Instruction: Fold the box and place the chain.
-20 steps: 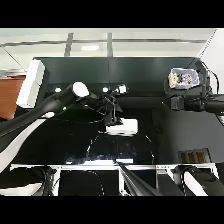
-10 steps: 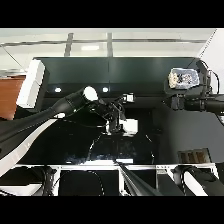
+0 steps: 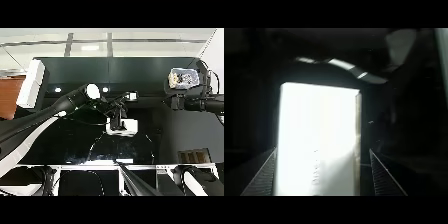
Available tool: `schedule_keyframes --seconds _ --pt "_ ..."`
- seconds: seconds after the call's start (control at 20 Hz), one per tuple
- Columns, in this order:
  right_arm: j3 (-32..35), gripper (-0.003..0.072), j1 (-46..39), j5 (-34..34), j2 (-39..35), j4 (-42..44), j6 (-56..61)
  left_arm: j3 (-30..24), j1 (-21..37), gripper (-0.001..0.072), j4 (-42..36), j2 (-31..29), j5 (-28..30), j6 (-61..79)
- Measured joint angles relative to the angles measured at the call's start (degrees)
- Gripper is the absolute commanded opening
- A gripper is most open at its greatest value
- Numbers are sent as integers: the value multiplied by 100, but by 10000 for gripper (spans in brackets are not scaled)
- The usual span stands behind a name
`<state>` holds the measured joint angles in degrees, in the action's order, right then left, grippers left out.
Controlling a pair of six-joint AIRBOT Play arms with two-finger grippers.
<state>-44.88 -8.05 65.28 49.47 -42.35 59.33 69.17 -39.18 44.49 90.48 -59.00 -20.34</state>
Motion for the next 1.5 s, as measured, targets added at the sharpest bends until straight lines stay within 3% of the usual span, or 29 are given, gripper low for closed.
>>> schedule_keyframes --seconds 0.3,0.85,1.3,1.45,1.5 --pt "0 18 0 0 0 2 -2 39 -35 714 352 35 201 -409" --pt "0 18 0 0 0 0 -2 59 -289 711 511 44 -201 -555" --pt "0 18 0 -20 0 -2 0 59 -763 710 1589 66 26 -1268" --pt "0 18 0 -31 0 -2 -2 59 -927 685 2155 70 317 -1836" --pt "0 18 0 -31 0 -2 -2 59 -975 521 2398 70 422 -2002"
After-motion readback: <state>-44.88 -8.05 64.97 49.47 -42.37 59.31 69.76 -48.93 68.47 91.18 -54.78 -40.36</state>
